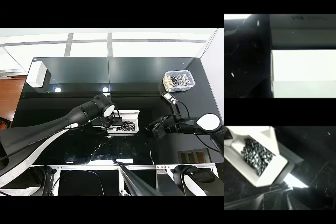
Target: Fold the box and place the chain.
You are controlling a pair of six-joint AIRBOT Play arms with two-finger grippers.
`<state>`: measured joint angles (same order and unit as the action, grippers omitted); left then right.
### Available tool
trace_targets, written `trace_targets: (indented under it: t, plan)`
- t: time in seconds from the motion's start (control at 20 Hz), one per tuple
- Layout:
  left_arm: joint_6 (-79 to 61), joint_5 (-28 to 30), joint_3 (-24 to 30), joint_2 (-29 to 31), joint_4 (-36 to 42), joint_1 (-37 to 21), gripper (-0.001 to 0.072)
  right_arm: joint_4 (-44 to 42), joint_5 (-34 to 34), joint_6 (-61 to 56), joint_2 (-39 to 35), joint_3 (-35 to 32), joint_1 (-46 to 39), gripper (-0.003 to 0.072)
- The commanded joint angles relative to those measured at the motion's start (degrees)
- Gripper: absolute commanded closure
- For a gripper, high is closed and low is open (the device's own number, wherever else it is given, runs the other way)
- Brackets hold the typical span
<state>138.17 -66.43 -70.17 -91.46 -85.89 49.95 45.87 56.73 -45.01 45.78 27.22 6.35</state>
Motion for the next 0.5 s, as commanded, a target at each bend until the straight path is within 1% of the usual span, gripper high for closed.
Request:
trace_targets:
  t: [0.0,0.05,0.1,0.15,0.2,0.35,0.45]
  plan:
    - [2.86,-0.07,-0.04,0.15,-2.21,-0.04,0.0679,0.24,0.68,0.02,0.0,0.0,-0.55,0.035]
    - [2.89,-0.07,-0.04,0.17,-2.14,-0.09,0.0656,0.24,0.66,0.02,0.0,0.0,-0.52,0.035]
    - [2.89,-0.22,-0.22,0.22,-1.95,-0.15,0.0528,0.24,0.68,0.02,0.0,0.0,-0.55,0.035]
    - [2.86,-0.57,-0.59,0.31,-1.9,-0.26,0.0381,0.24,0.66,0.02,0.0,0.0,-0.55,0.035]
    - [2.8,-1.49,-1.14,0.52,-2.21,-0.26,0.0333,0.22,0.61,0.0,0.02,0.0,-0.52,0.035]
    - [-1.86,-2.12,-1.88,3.52,-4.92,-0.7,0.0333,0.17,0.63,-0.26,0.0,0.0,-0.55,0.035]
    - [-4.94,-5.53,-1.66,7.56,-10.23,-0.83,0.0333,0.2,0.68,-0.98,0.0,0.0,-0.55,0.035]
